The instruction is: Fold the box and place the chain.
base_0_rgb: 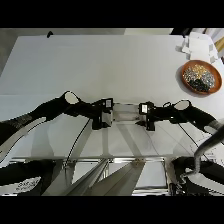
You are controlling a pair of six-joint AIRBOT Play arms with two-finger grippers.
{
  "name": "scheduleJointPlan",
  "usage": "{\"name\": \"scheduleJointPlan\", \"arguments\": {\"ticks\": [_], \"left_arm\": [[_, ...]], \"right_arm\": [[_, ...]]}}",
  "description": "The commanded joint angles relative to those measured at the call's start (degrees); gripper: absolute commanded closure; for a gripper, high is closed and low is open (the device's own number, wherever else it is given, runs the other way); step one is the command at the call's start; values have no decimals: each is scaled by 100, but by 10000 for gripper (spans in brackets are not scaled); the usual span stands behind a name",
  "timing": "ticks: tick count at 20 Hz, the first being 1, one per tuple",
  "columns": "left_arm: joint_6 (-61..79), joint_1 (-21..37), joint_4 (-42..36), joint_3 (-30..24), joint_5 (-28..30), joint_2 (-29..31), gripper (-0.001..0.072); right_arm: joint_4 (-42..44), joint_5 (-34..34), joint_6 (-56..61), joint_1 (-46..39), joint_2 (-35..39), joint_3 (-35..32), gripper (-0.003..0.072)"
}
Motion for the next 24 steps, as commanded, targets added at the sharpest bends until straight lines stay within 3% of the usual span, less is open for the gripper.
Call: {"name": "scheduleJointPlan", "arguments": {"ticks": [1, 7, 24], "left_arm": [[24, -9, -219, -2, 125, -42, 11], [20, -131, -168, -2, 184, -254, 11], [-131, 52, 107, -2, 308, 74, 3]], "right_arm": [[0, 15, 0, 2, 0, 4, 285], [0, 15, 0, 2, 0, 4, 285], [0, 15, 0, 2, 0, 4, 285]]}}
